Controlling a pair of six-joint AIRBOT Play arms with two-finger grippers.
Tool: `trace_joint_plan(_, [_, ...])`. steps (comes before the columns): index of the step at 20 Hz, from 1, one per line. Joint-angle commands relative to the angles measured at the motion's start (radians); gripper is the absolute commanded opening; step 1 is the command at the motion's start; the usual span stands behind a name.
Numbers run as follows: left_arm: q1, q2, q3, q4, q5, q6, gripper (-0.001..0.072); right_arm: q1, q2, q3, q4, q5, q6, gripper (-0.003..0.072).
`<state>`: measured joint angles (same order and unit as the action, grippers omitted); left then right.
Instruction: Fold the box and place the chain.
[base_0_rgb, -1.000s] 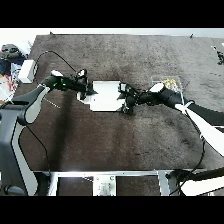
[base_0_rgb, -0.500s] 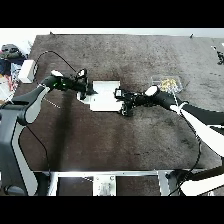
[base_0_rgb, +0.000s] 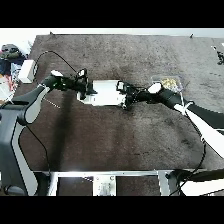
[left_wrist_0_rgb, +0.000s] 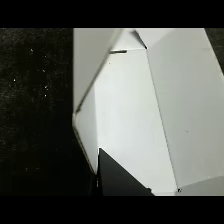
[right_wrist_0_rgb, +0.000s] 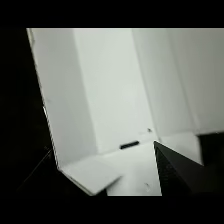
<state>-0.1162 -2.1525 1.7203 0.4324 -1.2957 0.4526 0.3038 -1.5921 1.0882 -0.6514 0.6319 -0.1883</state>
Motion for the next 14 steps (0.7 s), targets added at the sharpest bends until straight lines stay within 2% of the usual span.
trace_joint_plan(1, [0.001, 0.001, 0.0, 0.001, -0.002, 0.0, 0.0012, -0.041, 0.007, 0.031, 0.009, 0.056, 0.031, 0.0713])
trace_joint_plan(3, [0.001, 0.001, 0.0, 0.001, -0.002, 0.0, 0.0012, -0.055, 0.003, 0.061, 0.01, 0.074, 0.025, 0.0712])
trace_joint_plan(6, [0.001, 0.001, 0.0, 0.001, -0.002, 0.0, 0.0012, -0.085, -0.055, 0.146, 0.033, 0.205, 0.028, 0.0705])
trace_joint_plan(8, [0.001, 0.001, 0.0, 0.001, -0.002, 0.0, 0.0012, -0.095, -0.091, 0.189, 0.03, 0.211, 0.027, 0.0707])
trace_joint_plan(12, [0.001, 0.001, 0.0, 0.001, -0.002, 0.0, 0.0012, -0.124, -0.14, 0.238, 0.021, 0.33, 0.034, 0.071])
trace_joint_plan(13, [0.001, 0.001, 0.0, 0.001, -0.002, 0.0, 0.0012, -0.132, -0.132, 0.237, 0.018, 0.361, 0.047, 0.0641])
trace_joint_plan(14, [0.001, 0.001, 0.0, 0.001, -0.002, 0.0, 0.0012, -0.141, -0.121, 0.237, 0.015, 0.402, 0.05, 0.0643])
